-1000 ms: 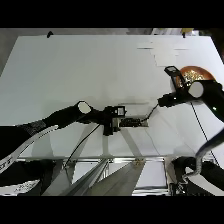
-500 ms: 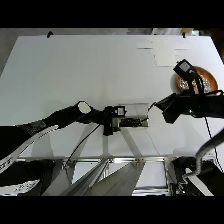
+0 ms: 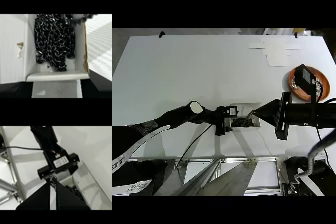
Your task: Fold the box and place the chain.
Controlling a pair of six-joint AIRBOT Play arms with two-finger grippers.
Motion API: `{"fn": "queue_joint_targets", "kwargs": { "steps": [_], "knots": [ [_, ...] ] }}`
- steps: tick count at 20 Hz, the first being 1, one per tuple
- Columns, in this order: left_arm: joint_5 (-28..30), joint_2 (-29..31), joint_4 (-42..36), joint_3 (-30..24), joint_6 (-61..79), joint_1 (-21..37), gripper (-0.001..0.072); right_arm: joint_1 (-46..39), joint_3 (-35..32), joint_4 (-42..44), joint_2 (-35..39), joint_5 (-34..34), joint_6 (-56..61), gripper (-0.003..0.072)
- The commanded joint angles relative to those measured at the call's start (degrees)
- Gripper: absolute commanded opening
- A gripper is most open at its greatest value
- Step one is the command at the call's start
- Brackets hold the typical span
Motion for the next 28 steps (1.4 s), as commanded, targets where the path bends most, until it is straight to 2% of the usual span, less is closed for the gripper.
{"fn": "queue_joint_targets", "kwargs": {
  "steps": [1, 5, 7, 10, 11, 13, 14, 16, 17, 18, 20, 23, 25, 28],
  "knots": [
    [0.0, 0.0, 0.0, 0.0, 0.0, 0.0, 0.0270, 0.3, -3.0, 3.1, -2.0, -4.0, -2.6, 0.0014],
    [0.0, 0.0, 0.0, 0.0, 0.0, 0.0, 0.0270, 7.0, -9.9, 2.5, -10.0, -11.3, -7.9, 0.0015],
    [0.0, 0.0, 0.0, 0.0, 0.0, 0.0, 0.0270, 10.6, -10.6, -0.5, -15.7, -15.0, -7.7, 0.0017],
    [0.0, 0.0, 0.0, 0.0, 0.0, 0.0, 0.0270, 11.4, -10.6, -1.9, -22.1, -19.0, -5.0, 0.0018],
    [0.0, 0.0, 0.0, 0.0, 0.0, 0.0, 0.0270, 11.4, -10.6, -2.6, -23.0, -19.9, -4.0, 0.0047],
    [0.0, 0.0, 0.0, 0.0, 0.0, 0.0, 0.0270, 11.4, -10.3, -3.0, -23.1, -19.7, -3.1, 0.0231],
    [0.0, 0.0, 0.0, 0.0, 0.0, 0.0, 0.0270, 11.4, -9.1, -3.0, -23.1, -17.8, -3.2, 0.0231],
    [0.0, 0.0, 0.0, 0.0, 0.0, 0.0, 0.0270, 11.4, -3.7, -4.1, -23.2, -13.7, -3.2, 0.0217],
    [0.0, 0.0, 0.0, 0.0, 0.0, 0.0, 0.0270, 11.4, 0.2, -5.7, -23.2, -12.6, -3.1, 0.0169],
    [0.0, 0.0, 0.0, 0.0, 0.0, 0.0, 0.0270, 11.2, 4.5, -8.3, -23.3, -12.8, -3.1, 0.0013],
    [0.0, 0.0, 0.0, 0.0, 0.0, 0.0, 0.0270, 9.1, 11.1, -12.0, -25.2, -15.7, -3.0, 0.0016],
    [0.0, 0.0, 0.0, 0.0, 0.0, 0.0, 0.0270, 5.8, 13.4, -13.1, -28.8, -17.7, -3.1, 0.0016],
    [0.0, 0.0, 0.0, 0.0, 0.0, 0.0, 0.0270, 5.4, 13.4, -17.4, -32.1, -14.4, -3.1, 0.0015],
    [0.0, 0.0, 0.0, 0.0, 0.0, 0.0, 0.0270, 7.8, 13.1, -22.8, -35.9, -5.0, -3.1, 0.0014]
  ]
}}
